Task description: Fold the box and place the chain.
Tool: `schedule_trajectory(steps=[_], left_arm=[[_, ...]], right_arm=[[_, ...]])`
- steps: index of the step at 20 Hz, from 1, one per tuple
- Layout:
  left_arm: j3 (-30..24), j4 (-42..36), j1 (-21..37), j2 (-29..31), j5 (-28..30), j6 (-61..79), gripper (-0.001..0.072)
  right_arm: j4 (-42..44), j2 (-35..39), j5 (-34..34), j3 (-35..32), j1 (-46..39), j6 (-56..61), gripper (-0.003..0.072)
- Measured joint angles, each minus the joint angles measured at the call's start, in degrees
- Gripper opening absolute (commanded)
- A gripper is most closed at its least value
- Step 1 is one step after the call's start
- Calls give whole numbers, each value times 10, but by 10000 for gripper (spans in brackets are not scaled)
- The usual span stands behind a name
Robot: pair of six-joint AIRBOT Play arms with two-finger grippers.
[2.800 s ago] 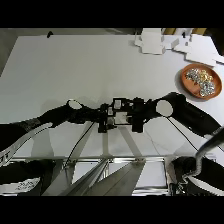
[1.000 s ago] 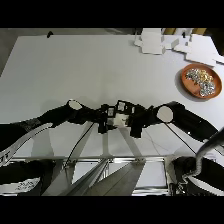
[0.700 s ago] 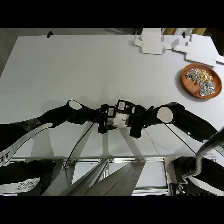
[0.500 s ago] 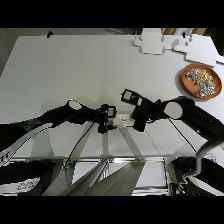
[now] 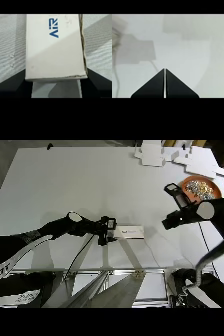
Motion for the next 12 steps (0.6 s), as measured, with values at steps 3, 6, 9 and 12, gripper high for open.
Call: schedule_trajectory(steps=[3, 6, 9, 12], left_arm=[[0, 0, 0, 0, 0, 0, 152], [0, -1, 0, 0, -1, 0, 152], [0, -2, 0, 0, -2, 0, 152], [0, 2, 0, 0, -21, 0, 152]], right_arm=[[-7, -2, 52, -11, -65, 34, 18], [-12, -2, 122, -16, -101, 49, 18], [-14, -2, 171, -17, -114, 57, 18], [-13, -2, 196, -18, -119, 59, 18]])
